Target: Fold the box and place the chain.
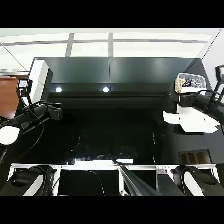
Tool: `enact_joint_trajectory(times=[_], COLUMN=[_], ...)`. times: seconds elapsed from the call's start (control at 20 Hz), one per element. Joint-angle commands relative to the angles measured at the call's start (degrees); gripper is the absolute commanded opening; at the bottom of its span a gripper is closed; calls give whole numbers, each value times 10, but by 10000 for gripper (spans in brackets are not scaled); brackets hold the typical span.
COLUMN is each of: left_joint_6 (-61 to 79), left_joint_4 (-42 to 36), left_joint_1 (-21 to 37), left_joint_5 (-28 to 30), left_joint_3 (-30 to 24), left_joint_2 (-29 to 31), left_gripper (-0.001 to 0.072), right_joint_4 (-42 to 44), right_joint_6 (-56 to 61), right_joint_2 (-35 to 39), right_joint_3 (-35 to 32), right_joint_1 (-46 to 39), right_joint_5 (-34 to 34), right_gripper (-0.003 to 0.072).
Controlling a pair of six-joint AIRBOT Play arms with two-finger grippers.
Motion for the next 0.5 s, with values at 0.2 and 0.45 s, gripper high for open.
enact_joint_trajectory(times=[0.2,0.45], left_joint_6=[0,0], left_joint_4=[0,0], left_joint_1=[0,0], left_joint_5=[37,43], left_joint_3=[0,0], left_joint_2=[-1,-3], left_gripper=[29,708], right_joint_4=[-7,-166], right_joint_6=[1,139], right_joint_2=[-87,-215], right_joint_3=[0,133], right_joint_1=[-32,-232], right_joint_5=[-251,-88], right_gripper=[715,717])
